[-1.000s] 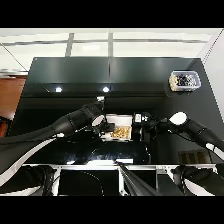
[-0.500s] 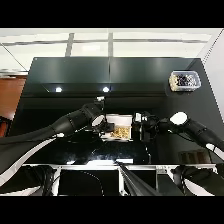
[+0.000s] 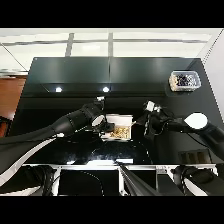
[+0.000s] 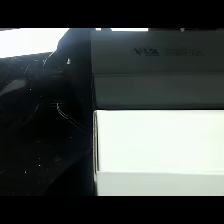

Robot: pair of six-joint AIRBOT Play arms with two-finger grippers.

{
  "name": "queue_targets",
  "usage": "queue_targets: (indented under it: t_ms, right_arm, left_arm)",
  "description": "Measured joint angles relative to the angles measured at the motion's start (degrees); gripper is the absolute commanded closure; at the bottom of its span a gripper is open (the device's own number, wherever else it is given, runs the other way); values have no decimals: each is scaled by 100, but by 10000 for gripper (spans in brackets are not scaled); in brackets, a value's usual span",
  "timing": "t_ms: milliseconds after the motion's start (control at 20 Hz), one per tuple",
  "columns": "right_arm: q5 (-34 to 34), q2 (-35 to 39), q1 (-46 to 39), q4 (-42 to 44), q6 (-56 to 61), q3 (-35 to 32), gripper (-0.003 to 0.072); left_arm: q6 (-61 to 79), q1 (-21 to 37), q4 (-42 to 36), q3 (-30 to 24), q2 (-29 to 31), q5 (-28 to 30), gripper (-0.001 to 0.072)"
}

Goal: Fold the box and place the chain.

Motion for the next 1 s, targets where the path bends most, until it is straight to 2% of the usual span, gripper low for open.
queue_targets:
  t_ms: [350,600,650,700,750,800,850,1000]
  right_arm:
    - [444,448,216,1596,879,68,647]
    - [503,485,251,2144,1021,72,646]
    - [509,485,256,2170,1071,72,595]
    - [518,483,256,2162,1158,72,429]
    - [516,481,256,2096,1268,72,232]
    - [507,481,256,1991,1397,72,94]
    - [479,481,256,1867,1537,72,43]
    - [398,483,195,1554,1797,76,43]
  left_arm:
    - [-13,2,-2,0,0,2,679]
    - [-11,0,-2,0,0,2,679]
    - [-9,2,0,0,0,2,679]
    - [0,0,-2,0,0,2,679]
    - [2,2,-2,0,0,2,679]
    - [2,0,-2,0,0,4,679]
    - [2,2,-2,0,0,4,679]
    - [2,0,-2,0,0,28,679]
